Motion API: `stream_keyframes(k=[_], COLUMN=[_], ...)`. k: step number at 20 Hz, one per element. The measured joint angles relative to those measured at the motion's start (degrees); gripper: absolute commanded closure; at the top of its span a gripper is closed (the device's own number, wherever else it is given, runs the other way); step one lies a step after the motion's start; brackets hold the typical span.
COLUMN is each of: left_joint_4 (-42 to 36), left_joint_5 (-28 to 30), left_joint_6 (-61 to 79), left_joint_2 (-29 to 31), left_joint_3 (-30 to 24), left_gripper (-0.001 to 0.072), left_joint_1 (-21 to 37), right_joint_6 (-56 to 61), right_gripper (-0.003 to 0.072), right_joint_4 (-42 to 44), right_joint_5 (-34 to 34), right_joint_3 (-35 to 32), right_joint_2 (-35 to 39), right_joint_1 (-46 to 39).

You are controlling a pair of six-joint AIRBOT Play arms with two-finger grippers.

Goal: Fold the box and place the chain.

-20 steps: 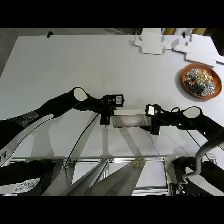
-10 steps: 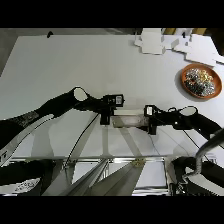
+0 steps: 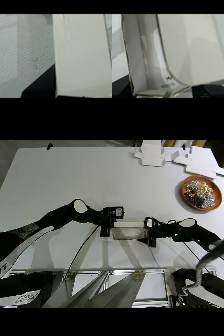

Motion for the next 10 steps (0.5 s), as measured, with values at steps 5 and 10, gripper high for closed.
stream_keyframes(k=[5,10], left_joint_4=[0.0,0.0], left_joint_5=[0.0,0.0], left_joint_6=[0.0,0.0], left_joint_2=[0.0,0.0], left_joint_3=[0.0,0.0], left_gripper=[0.07,0.07], left_joint_1=[0.0,0.0], right_joint_6=[-0.9,-3.5], right_gripper=[0.0048,0.0048], right_joint_4=[-0.6,0.2], right_joint_5=[0.2,0.4], right_joint_3=[0.0,0.0], right_joint_2=[-0.1,-1.7], right_joint_1=[-1.2,-0.7])
